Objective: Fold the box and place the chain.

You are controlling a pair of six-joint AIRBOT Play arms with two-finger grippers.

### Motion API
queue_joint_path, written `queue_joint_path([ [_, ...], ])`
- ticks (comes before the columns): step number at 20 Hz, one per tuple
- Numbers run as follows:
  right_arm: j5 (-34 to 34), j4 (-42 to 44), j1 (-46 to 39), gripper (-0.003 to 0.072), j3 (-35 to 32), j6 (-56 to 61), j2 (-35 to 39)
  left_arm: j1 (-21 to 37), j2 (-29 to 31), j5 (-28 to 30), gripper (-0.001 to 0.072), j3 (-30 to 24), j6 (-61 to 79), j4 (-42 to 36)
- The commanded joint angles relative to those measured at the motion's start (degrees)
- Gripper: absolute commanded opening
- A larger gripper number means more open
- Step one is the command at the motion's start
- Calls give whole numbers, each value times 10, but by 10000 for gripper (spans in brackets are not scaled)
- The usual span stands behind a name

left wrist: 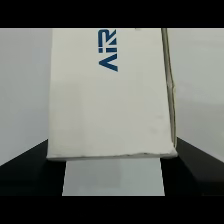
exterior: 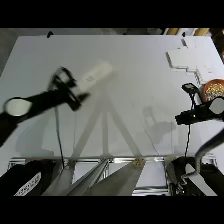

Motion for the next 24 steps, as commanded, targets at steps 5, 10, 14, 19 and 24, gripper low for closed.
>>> queue_joint_path([
  [5, 0, 0, 0, 22, 0, 0, 0, 283, 26, -6, 345, 0, -382, 282],
  [10, 0, 0, 0, 22, 0, 0, 0, 346, -44, -45, 446, 0, -566, 399],
  [14, 0, 0, 0, 22, 0, 0, 0, 363, -111, -93, 541, 0, -582, 399],
  [19, 0, 0, 0, 22, 0, 0, 0, 362, -141, -113, 698, 0, -590, 398],
  [24, 0, 0, 0, 22, 0, 0, 0, 362, -97, -112, 697, 0, -589, 400],
])
